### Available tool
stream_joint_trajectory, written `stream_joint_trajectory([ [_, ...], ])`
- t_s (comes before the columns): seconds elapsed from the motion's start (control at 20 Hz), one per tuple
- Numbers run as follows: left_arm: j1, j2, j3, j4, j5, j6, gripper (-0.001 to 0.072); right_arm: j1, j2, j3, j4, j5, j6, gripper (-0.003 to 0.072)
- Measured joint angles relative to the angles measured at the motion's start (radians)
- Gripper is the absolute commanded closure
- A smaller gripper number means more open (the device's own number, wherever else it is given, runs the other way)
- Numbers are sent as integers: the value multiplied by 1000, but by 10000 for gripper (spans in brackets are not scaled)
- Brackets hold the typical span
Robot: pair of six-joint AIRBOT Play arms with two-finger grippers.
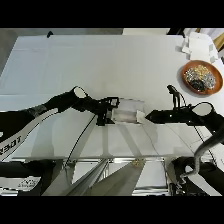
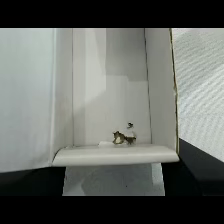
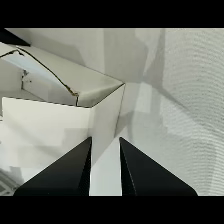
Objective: Fold the box and place the chain.
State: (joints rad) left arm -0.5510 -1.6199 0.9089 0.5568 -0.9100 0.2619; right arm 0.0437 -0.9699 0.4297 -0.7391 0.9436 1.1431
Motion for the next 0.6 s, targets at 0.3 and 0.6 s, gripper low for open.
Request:
stream_joint_trajectory([
  [0.3, 0, 0, 0, 0, 0, 0, 318, 32, 2, 0, 5, 14, -1, 412],
  [0.6, 0, 0, 0, 0, 0, 0, 318, 89, 2, 0, 8, -25, 2, 393],
])
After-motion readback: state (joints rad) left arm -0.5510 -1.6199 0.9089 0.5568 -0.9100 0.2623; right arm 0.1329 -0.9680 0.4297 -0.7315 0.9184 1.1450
